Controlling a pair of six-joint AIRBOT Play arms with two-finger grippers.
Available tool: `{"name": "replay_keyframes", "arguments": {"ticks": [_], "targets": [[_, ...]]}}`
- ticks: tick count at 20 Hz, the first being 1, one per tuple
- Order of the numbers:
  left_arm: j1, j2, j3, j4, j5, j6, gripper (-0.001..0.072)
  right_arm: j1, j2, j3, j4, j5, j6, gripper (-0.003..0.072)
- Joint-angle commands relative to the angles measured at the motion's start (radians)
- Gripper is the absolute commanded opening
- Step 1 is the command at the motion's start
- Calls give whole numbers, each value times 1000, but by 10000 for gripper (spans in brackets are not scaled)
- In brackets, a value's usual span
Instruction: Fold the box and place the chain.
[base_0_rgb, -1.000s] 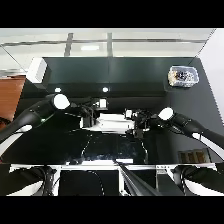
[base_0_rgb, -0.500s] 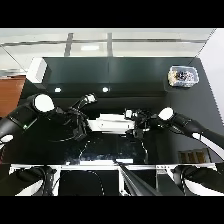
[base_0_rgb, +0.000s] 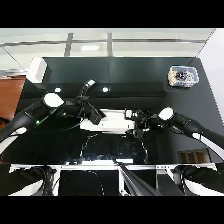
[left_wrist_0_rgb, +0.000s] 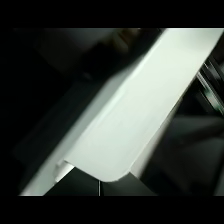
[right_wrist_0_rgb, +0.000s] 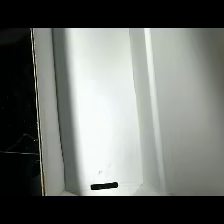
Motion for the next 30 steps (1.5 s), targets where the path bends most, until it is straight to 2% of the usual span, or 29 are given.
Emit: {"name": "replay_keyframes", "arguments": {"ticks": [1,4,11,15,18,21,23,26,27,28,29,30], "targets": [[-1,-73,56,-1,171,12,27,1,0,0,0,0,1,178],[-1,-152,107,72,146,11,26,1,0,0,0,0,0,178],[-5,-261,113,72,46,11,27,1,0,0,0,0,1,178],[3,-266,122,74,35,12,26,1,0,0,0,0,0,178],[57,-200,171,97,-107,12,25,1,0,0,0,0,0,178],[134,-58,177,274,-210,-4,24,1,0,0,0,0,1,177],[187,34,124,288,-290,47,25,1,0,0,0,0,0,178],[219,127,-28,235,-298,297,26,1,0,0,0,0,0,178],[215,131,-67,236,-306,421,52,1,0,0,0,0,1,178],[204,125,-100,236,-293,533,311,1,0,0,0,0,0,178],[191,115,-124,237,-263,662,685,1,0,0,0,0,1,178],[177,98,-137,234,-226,771,711,1,0,0,0,0,0,178]]}}
